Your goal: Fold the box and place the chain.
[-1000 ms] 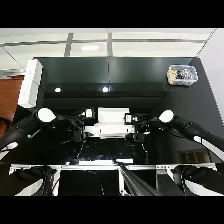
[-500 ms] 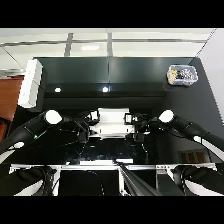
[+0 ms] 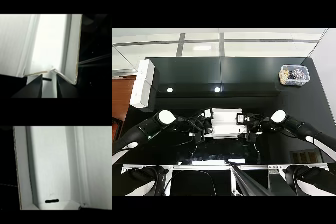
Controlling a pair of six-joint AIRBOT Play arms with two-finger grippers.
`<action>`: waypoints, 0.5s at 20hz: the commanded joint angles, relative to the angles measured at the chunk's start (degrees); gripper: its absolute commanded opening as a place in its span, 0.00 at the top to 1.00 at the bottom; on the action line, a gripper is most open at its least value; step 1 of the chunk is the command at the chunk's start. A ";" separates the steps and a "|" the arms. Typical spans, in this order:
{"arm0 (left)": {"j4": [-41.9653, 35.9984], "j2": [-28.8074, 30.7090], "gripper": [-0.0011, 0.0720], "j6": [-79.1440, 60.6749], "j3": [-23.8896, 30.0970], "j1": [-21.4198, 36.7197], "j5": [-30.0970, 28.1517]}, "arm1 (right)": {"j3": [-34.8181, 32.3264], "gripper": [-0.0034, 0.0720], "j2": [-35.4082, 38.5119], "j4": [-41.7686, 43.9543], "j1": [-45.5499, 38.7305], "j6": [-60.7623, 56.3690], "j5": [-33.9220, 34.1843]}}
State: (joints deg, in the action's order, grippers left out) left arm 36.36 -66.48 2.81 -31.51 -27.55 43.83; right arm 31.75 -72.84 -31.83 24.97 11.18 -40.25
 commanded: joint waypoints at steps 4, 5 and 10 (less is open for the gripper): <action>-8.15 -3.17 0.69 -5.03 -0.04 -0.39 -1.81 | 0.04 0.37 -0.04 0.04 0.02 -0.04 0.00; -8.11 -3.43 0.69 -5.03 -0.02 -0.44 -1.79 | 0.04 0.37 -0.04 0.04 0.02 -0.04 0.00; -7.17 -3.43 0.83 -5.03 -0.02 -0.44 -1.53 | 0.04 0.37 -0.04 0.07 0.02 -0.04 0.00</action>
